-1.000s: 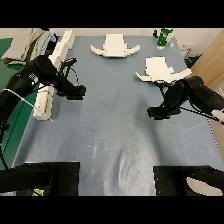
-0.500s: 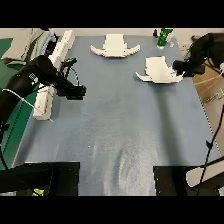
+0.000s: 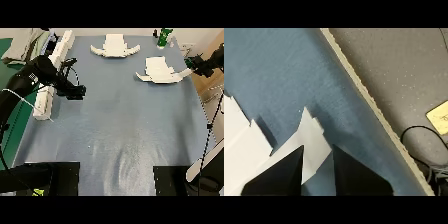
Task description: Fold the box.
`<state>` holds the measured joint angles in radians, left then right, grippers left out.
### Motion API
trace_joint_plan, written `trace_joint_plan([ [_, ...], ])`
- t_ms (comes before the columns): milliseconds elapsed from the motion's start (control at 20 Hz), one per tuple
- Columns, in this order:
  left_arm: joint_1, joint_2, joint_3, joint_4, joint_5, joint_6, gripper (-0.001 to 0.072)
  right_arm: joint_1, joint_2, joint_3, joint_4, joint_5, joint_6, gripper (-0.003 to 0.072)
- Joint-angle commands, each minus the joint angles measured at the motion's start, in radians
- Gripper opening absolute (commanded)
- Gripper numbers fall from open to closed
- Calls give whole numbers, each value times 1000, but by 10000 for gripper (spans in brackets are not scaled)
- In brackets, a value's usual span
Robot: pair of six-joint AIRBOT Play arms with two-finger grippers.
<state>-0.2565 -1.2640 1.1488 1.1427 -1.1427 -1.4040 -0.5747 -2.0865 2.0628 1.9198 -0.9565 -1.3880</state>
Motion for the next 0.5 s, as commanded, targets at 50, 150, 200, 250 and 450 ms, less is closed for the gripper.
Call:
trace_joint_plan([
  [50,1,0,1,0,0,0,13,-22,-52,11,66,104,-68,283],
  [150,1,0,1,0,0,0,12,-23,-52,11,67,110,-80,283],
  [200,1,0,1,0,0,0,12,-23,-55,11,68,105,-80,282],
  [250,1,0,1,0,0,0,12,-21,-56,11,77,96,-89,282],
  [450,1,0,1,0,0,0,12,-16,-58,11,191,21,-205,281],
])
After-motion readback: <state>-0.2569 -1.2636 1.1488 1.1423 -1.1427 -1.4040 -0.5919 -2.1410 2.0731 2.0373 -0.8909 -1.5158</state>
